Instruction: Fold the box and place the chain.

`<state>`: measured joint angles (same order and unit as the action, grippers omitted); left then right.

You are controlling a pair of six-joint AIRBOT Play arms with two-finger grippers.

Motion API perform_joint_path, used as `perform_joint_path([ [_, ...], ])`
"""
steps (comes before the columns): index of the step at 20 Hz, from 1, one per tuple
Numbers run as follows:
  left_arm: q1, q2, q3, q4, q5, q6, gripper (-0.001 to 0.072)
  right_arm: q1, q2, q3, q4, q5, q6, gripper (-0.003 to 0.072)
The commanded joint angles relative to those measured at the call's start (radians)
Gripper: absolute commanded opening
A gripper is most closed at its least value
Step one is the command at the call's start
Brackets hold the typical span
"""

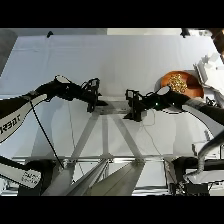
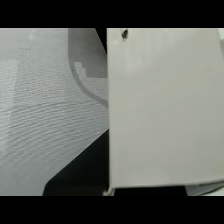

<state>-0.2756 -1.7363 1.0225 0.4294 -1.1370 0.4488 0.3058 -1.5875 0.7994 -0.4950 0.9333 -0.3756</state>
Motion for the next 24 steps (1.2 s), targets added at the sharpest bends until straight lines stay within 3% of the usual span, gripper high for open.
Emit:
perform_joint_path([
  [1,0.000,0.001,0.001,-0.004,-0.005,-0.004,0.0014,0.000,0.000,0.000,0.001,-0.002,0.000,0.0456],
  [3,0.000,0.001,0.001,-0.005,-0.004,-0.004,0.0017,0.000,0.000,0.000,0.001,-0.002,0.000,0.0456],
  [4,0.001,0.002,0.001,-0.006,-0.004,-0.004,0.0057,0.000,0.000,0.000,0.001,-0.001,0.000,0.0456],
  [6,0.003,0.007,0.001,-0.006,-0.003,-0.004,0.0337,0.000,0.000,0.000,0.001,-0.002,0.000,0.0456],
  [7,0.003,0.013,0.001,-0.006,-0.003,-0.005,0.0397,0.000,0.000,0.000,0.001,-0.002,0.000,0.0456],
  [12,0.039,0.115,0.000,0.085,-0.004,-0.060,0.0394,0.000,0.000,0.000,0.001,-0.002,0.000,0.0456],
  [16,0.121,0.251,0.000,0.335,-0.005,-0.311,0.0391,0.000,0.000,0.000,0.001,-0.002,0.000,0.0456],
  [17,0.140,0.282,0.000,0.383,-0.006,-0.399,0.0330,0.000,0.000,0.000,0.001,-0.002,0.000,0.0456],
  [18,0.150,0.307,0.000,0.402,-0.025,-0.490,0.0106,0.000,0.000,0.000,0.001,-0.002,0.000,0.0456],
  [19,0.153,0.330,0.000,0.400,-0.074,-0.544,0.0008,0.000,0.000,0.000,0.001,-0.002,0.000,0.0456],
  [22,0.109,0.357,0.000,0.354,-0.245,-0.554,0.0006,0.000,0.000,0.000,0.001,-0.002,0.000,0.0456],
  [24,0.050,0.340,0.000,0.350,-0.256,-0.554,0.0006,0.000,0.000,0.000,0.001,-0.002,0.000,0.0456],
])
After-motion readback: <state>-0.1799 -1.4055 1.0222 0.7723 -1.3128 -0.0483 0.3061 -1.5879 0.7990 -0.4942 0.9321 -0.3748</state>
